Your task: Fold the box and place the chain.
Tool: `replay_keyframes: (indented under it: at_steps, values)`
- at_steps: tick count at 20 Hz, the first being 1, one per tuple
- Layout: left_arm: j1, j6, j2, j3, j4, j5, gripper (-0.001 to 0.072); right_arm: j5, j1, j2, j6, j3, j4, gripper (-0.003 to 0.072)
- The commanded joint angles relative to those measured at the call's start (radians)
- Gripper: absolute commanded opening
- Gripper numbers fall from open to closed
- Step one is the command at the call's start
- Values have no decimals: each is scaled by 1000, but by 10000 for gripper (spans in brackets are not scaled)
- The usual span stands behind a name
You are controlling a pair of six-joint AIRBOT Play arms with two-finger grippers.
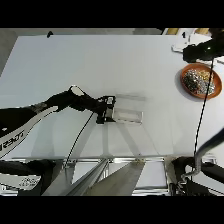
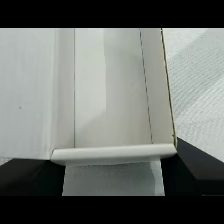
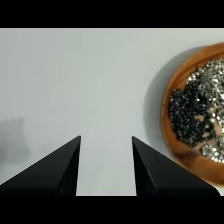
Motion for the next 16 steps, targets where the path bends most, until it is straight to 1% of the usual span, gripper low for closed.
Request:
replay_keyframes:
  at_steps: [1, 4, 6, 11, 16]
  values:
    - [1, 0, 1, 1, 0, 0, 137, -20, -125, -139, -16, 19, 10, 318]
    - [1, 0, 1, 1, 0, 0, 137, -23, -174, -237, -50, 19, 10, 313]
    - [1, 0, 1, 1, 0, 0, 137, -29, -199, -288, -91, 19, 10, 241]
    - [1, 0, 1, 1, 0, 0, 137, -94, -267, -369, -91, 19, 13, 235]
    - [1, 0, 1, 1, 0, 0, 137, -78, -300, -407, -97, 17, 13, 235]
